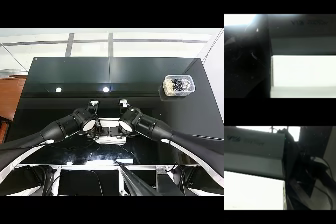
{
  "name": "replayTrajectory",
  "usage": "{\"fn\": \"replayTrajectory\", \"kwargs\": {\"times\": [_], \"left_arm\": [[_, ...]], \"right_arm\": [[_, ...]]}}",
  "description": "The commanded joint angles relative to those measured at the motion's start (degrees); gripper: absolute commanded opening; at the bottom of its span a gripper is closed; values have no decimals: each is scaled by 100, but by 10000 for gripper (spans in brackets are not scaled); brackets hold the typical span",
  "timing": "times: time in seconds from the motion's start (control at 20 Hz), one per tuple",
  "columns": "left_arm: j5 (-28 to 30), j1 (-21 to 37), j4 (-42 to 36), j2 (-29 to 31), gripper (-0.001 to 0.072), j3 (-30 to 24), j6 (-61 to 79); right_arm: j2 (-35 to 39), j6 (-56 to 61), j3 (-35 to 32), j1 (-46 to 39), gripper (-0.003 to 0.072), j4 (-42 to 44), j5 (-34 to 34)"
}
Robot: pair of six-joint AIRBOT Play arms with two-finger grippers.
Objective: Fold the box and place the chain.
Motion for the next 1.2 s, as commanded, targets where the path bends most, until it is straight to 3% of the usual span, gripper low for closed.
{"fn": "replayTrajectory", "kwargs": {"times": [0.0,0.6,0.65,0.75,0.8,0.9,1.15], "left_arm": [[-2,-4,-4,2,33,0,-4],[2,-4,-4,2,33,0,-4],[2,-4,-4,2,33,0,-4],[2,-4,-4,2,33,0,-4],[2,-4,-4,2,33,0,-4],[4,-2,-2,2,33,0,-4],[4,-4,-2,2,32,0,-4]], "right_arm": [[-24,116,-42,55,299,-162,-59],[-76,229,-109,57,297,-131,-59],[-87,269,-109,59,191,-131,-55],[-87,367,-109,72,156,-131,-63],[-90,369,-109,74,75,-131,-63],[-90,369,-107,92,27,-131,-66],[-90,369,-107,92,28,-131,-61]]}}
